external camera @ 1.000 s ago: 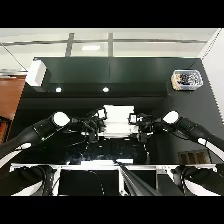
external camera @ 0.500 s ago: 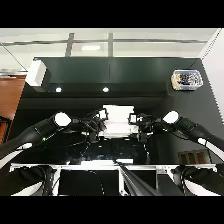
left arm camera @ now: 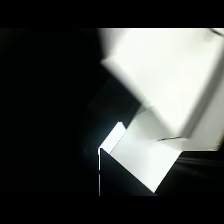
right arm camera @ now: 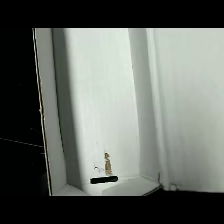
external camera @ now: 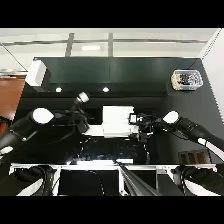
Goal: Fold the box and place the chain.
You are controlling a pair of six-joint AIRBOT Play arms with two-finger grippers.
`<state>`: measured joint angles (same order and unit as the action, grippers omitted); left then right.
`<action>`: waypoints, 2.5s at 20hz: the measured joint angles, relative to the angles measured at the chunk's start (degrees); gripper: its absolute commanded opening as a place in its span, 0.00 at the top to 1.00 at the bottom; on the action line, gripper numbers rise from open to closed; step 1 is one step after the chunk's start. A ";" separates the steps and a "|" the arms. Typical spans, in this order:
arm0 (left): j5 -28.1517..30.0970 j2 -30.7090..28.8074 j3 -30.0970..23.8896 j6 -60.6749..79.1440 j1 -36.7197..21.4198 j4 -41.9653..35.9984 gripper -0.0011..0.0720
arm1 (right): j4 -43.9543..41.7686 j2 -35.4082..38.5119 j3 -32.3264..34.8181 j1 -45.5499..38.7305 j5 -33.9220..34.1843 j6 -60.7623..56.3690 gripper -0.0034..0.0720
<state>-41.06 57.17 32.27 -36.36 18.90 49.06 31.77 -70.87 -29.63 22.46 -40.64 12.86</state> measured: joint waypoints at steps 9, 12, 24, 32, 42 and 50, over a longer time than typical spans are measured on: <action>-23.56 9.31 -2.58 -37.05 -24.35 3.10 0.95 | 0.00 0.00 0.00 0.00 0.00 0.00 0.37; -23.91 15.28 -2.60 -34.51 -22.99 -5.14 0.95 | 0.00 0.00 0.00 0.00 0.00 0.00 0.37; -25.11 26.12 3.10 -21.09 -12.00 -15.72 0.86 | 0.00 0.00 0.00 0.00 0.00 0.00 0.37; -27.93 26.47 3.41 -12.66 -12.22 -21.14 0.02 | 0.00 0.00 0.00 0.00 0.00 0.02 0.37; -29.86 26.47 4.70 -12.11 -9.38 -26.45 0.13 | 0.00 0.00 0.00 0.00 0.02 0.02 0.37; -26.10 21.84 8.85 -23.67 -3.54 -20.74 0.14 | 0.00 0.00 0.00 0.00 0.02 0.02 0.37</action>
<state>-67.16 79.00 41.12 -60.03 15.35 28.32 31.77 -70.87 -29.63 22.46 -40.62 12.88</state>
